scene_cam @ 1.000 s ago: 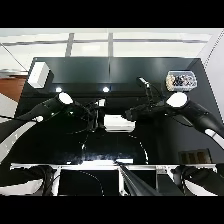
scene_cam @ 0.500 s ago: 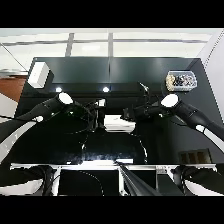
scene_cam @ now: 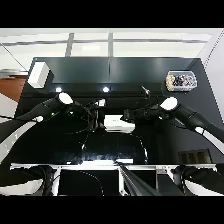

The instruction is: Fold the box and place the chain.

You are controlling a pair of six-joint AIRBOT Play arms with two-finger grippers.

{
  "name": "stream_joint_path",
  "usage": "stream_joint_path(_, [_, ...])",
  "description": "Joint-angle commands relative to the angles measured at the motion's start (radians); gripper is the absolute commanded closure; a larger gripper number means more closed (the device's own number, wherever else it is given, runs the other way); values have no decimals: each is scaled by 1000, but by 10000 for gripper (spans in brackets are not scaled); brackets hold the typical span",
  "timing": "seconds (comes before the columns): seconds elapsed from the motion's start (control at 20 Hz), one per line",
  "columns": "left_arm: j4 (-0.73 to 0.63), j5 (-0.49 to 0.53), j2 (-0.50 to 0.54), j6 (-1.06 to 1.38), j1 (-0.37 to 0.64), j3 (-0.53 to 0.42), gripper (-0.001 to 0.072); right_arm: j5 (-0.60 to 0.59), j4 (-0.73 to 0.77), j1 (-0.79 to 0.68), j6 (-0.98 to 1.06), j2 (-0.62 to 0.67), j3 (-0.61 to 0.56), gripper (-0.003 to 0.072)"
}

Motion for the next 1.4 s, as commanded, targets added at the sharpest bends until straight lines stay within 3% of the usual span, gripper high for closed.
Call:
stream_joint_path(0.0, [0, 0, 0, 0, 0, 0, 356, 18, -3, -3, 0, 23, 5, 652])
stream_joint_path(0.25, [0, -1, 0, 0, 0, 0, 350, 94, -5, -77, 0, 148, 12, 652])
stream_joint_path(0.35, [0, -5, 1, 0, 2, 0, 233, 119, -5, -132, 1, 207, 12, 652])
stream_joint_path(0.45, [2, -8, 11, -34, 5, 0, -4, 145, -8, -187, 1, 261, 12, 652])
stream_joint_path(0.65, [122, -40, 110, -164, 27, 2, -5, 167, -17, -277, 1, 315, 12, 651])
stream_joint_path(0.9, [61, -96, 222, -156, 36, 2, -5, 151, -31, -312, 1, 317, 12, 651])
stream_joint_path(1.05, [-64, -36, 192, -21, -27, 7, -5, 148, -31, -322, 1, 317, 12, 651])
stream_joint_path(1.35, [-69, -8, 60, -17, -106, 102, -5, 148, -31, -323, 0, 317, 11, 652])
